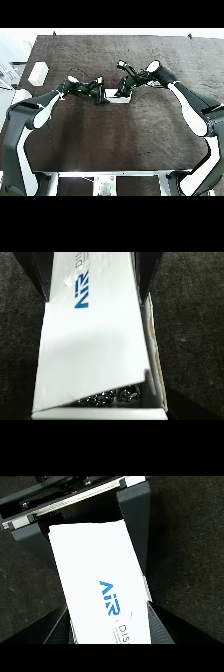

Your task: Fold the box and place the chain.

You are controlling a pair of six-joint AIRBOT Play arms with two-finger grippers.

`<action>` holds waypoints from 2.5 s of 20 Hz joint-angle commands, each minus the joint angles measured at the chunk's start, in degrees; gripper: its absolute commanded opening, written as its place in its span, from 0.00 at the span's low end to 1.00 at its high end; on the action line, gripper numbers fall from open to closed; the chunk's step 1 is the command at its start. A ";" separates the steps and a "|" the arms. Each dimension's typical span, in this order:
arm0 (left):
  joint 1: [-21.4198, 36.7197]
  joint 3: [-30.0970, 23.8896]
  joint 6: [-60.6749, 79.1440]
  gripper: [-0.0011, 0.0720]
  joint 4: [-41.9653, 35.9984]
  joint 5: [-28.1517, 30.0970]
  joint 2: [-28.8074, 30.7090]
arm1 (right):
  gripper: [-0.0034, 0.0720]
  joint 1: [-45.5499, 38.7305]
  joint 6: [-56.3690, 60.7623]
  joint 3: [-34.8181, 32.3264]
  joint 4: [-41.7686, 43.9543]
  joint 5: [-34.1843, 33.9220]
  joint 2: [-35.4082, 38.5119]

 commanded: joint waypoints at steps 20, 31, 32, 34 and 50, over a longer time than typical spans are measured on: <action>0.04 0.07 -0.07 0.41 0.11 0.11 0.04 | 0.69 1.81 0.44 -0.07 -4.00 -1.01 1.88; 0.04 0.07 -0.07 0.41 0.11 0.11 0.07 | 0.76 1.84 0.42 0.02 -7.39 1.27 4.28; 0.04 0.07 -0.07 0.41 0.11 0.11 0.07 | 0.76 1.84 0.42 0.02 -7.39 1.27 4.42; 0.04 0.07 -0.07 0.41 0.11 0.11 0.04 | 0.76 1.84 0.42 0.07 -7.34 1.33 5.03; 0.04 0.07 -0.07 0.41 0.11 0.11 0.07 | 0.43 2.64 -1.75 0.04 -6.75 0.09 6.86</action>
